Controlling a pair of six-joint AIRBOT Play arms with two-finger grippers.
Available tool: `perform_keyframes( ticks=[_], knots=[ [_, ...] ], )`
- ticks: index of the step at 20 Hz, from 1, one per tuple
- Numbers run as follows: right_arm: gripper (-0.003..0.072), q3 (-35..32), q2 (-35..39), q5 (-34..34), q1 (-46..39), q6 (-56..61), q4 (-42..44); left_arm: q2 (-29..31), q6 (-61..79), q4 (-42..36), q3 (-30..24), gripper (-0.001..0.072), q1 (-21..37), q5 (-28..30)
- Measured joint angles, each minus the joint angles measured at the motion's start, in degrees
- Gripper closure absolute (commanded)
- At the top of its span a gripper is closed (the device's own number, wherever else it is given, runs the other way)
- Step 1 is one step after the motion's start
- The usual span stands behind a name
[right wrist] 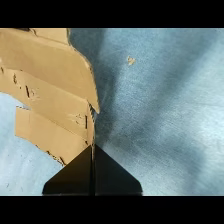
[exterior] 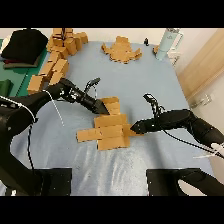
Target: Fold the box.
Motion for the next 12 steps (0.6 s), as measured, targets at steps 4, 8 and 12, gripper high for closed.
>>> perform_keyframes(
  ticks=[4, 8, 12],
  knots=[
    [0.0682, 0.00, -0.02, 0.07, 0.00, -0.02, -0.42, -0.15, 1.60, -0.04, 0.28, 0.0657, -0.04, -0.79],
    [0.0682, 0.00, 0.00, 0.15, 0.00, 0.00, -1.03, -0.22, 2.73, -0.09, 0.33, 0.0656, 0.55, -1.03],
    [0.0550, 0.02, 0.00, 0.20, 0.00, 0.00, -1.70, -0.22, 3.41, -0.17, 0.33, 0.0698, 1.31, -1.25]
  ],
)
